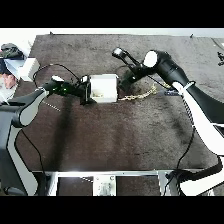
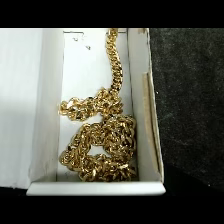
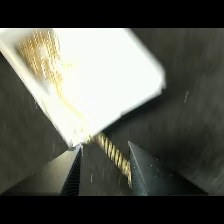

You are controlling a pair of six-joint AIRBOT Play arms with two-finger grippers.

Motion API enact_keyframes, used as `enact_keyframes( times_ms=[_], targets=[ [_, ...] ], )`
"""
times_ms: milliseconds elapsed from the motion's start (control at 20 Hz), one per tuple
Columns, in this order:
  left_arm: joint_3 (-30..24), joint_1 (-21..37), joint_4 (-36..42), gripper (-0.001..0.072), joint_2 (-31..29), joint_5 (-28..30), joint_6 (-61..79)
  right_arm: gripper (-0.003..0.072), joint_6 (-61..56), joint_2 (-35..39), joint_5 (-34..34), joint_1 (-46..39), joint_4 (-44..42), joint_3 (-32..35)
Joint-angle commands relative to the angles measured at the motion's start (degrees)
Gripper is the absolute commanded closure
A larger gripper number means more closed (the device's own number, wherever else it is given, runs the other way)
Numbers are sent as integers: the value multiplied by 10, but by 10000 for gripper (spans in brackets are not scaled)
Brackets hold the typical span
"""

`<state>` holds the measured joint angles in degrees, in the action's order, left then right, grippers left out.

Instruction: Fold the box and place the chain.

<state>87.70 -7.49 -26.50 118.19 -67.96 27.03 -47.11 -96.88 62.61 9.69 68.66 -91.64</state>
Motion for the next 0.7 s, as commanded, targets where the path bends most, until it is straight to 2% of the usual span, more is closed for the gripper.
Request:
enact_keyframes(
  times_ms=[0, 200, 350, 600, 650],
  targets=[
    [0, 0, 0, 302, 0, 0, 0, 350, 106, -10, -6, -33, -64, 72],
    [0, 0, 0, 302, 0, 0, 0, 350, 174, -49, -65, -33, -100, 77],
    [0, 0, 0, 302, 0, 0, 0, 350, 235, -73, -79, -33, -141, 77],
    [0, 0, 0, 302, 0, 0, 0, 351, 270, -99, -103, -32, -146, 77],
    [0, 0, 0, 302, 0, 0, 0, 402, 280, -105, -110, -31, -150, 77]
  ],
)
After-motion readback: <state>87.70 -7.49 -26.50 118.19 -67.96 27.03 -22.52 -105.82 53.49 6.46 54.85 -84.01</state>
